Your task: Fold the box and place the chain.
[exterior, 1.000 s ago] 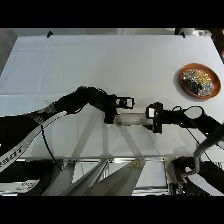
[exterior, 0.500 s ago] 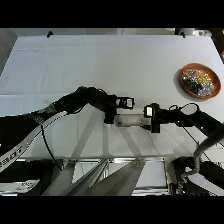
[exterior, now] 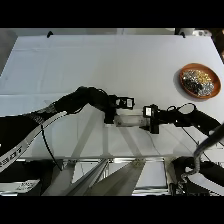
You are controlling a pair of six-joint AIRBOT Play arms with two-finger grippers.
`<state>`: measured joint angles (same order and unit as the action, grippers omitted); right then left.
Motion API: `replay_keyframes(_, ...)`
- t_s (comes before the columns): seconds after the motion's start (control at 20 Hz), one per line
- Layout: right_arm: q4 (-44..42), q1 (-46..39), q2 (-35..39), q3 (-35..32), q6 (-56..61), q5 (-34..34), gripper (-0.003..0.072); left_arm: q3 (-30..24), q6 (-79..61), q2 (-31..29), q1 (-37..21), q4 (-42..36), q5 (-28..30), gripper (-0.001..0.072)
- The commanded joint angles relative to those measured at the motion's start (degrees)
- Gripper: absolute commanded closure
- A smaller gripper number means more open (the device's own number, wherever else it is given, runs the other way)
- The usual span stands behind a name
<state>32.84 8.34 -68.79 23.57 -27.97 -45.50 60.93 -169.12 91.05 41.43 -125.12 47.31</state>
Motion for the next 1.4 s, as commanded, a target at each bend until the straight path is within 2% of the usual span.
replay_keyframes(0.0, -1.38, -0.02, -0.15, 0.07, -1.07, -0.11, 0.0175, 0.02, 0.02, -0.04, -0.02, 0.02, -0.17, 0.0697)
replay_keyframes(0.1, -1.18, -0.02, -0.26, 0.07, -1.09, -0.09, 0.0182, 0.02, 0.02, -0.04, -0.02, 0.02, -0.17, 0.0697)
replay_keyframes(0.2, -1.11, -0.02, -1.09, 0.07, -1.07, -0.11, 0.0259, 0.02, 0.02, -0.04, -0.02, 0.02, -0.17, 0.0697)
replay_keyframes(0.35, -1.16, -0.02, -2.1, 0.07, -1.09, -0.07, 0.0295, 0.02, 0.02, -0.04, -0.02, 0.02, -0.17, 0.0697)
replay_keyframes(1.35, -1.16, -0.02, -2.1, 0.07, -1.03, -0.02, 0.0278, 0.02, 0.02, -0.04, 0.0, 0.0, -0.17, 0.0697)
